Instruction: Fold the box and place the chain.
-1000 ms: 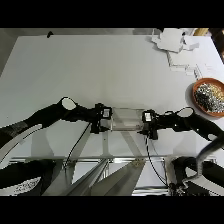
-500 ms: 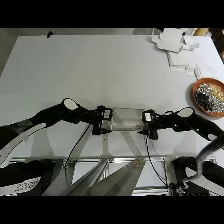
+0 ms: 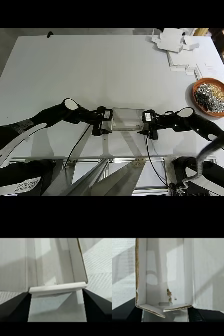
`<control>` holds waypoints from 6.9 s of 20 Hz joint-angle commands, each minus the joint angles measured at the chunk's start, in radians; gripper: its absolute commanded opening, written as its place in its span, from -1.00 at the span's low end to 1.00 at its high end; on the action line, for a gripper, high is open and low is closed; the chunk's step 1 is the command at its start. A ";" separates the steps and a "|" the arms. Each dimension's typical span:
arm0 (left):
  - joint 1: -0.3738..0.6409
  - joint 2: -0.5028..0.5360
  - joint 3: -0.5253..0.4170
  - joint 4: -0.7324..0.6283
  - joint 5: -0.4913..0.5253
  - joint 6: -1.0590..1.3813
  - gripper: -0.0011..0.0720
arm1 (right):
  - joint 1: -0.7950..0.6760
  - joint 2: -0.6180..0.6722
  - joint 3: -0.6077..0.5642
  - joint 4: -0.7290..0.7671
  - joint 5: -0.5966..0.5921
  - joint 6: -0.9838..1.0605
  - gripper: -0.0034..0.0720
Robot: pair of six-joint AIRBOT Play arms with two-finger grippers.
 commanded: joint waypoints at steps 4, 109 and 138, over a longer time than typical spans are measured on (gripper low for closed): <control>-0.023 -0.018 0.000 -0.050 0.007 0.071 0.94 | 0.000 0.001 0.001 0.000 0.000 -0.001 0.15; -0.068 -0.030 -0.022 -0.074 0.034 -0.057 -0.39 | 0.000 0.001 0.001 0.014 0.003 0.000 0.14; -0.068 -0.029 -0.022 -0.074 0.032 -0.057 -0.39 | 0.227 0.435 0.001 0.025 -0.179 0.409 -0.86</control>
